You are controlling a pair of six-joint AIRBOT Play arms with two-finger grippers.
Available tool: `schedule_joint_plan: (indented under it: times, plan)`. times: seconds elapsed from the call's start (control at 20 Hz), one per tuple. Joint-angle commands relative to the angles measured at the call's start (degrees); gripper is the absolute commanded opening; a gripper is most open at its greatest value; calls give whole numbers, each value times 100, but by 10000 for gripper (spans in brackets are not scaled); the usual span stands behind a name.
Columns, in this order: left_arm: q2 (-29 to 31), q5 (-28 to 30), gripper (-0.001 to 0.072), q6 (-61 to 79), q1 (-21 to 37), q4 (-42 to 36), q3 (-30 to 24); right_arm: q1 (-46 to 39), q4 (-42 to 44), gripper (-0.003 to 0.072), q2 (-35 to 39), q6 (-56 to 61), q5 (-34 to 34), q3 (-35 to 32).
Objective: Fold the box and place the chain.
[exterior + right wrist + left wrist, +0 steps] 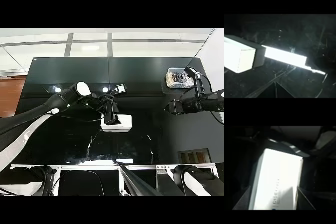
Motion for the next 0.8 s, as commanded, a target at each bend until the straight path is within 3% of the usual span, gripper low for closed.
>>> schedule_joint_plan:
  times: [0.0,0.3,0.5,0.55,0.6,0.65,0.75]
  plan:
    - [-79,-393,715,208,-39,-50,44,-4,-4,18,4,7,-59,0]
    - [-74,-378,715,232,-529,1451,197,-4,-4,18,4,7,-76,0]
    - [-94,-175,692,-933,-1029,2780,205,-4,-4,18,2,9,-87,0]
    - [-92,-52,612,-1058,-1108,2907,210,-4,-2,18,4,7,-98,0]
    - [-92,-42,403,-1062,-1102,2903,243,-4,-2,18,4,9,-107,0]
    - [-81,-37,335,-1252,-997,2896,317,-4,-4,18,4,9,-105,0]
    - [-17,-98,333,-1580,-490,2905,551,-4,-2,18,4,9,-114,0]
